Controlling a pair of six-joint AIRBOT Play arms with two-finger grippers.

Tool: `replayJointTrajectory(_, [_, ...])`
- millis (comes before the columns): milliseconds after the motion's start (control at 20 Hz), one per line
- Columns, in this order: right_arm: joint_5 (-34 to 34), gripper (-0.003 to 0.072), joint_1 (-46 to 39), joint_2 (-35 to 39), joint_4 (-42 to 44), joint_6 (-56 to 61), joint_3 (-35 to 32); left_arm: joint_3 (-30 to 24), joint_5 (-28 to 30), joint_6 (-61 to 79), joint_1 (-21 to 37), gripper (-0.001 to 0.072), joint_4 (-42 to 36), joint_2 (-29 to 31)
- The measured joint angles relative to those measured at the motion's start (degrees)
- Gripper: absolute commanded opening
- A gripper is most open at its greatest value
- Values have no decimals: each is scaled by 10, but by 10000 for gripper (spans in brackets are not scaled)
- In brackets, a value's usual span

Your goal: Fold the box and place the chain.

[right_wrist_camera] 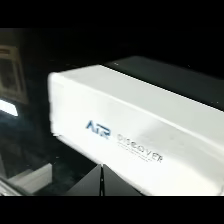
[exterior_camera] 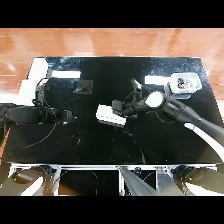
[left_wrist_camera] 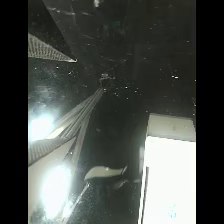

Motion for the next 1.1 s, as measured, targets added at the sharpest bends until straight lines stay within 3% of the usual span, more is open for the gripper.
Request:
replayJointTrajectory(250, [108,30,-78,91,-48,-29,-5,79,9,92,0,560,-23,-81])
replayJointTrajectory(500, [284,30,-175,192,-146,-31,-56,235,59,326,-10,563,-66,-237])
replayJointTrajectory(600, [330,29,-206,229,-172,-29,-78,301,104,437,-18,628,-89,-298])
replayJointTrajectory(850, [405,30,-234,272,-197,-18,-98,411,153,670,-49,628,-150,-398])
replayJointTrajectory(1100, [419,30,-240,280,-205,-14,-102,440,152,795,-95,627,-105,-428])
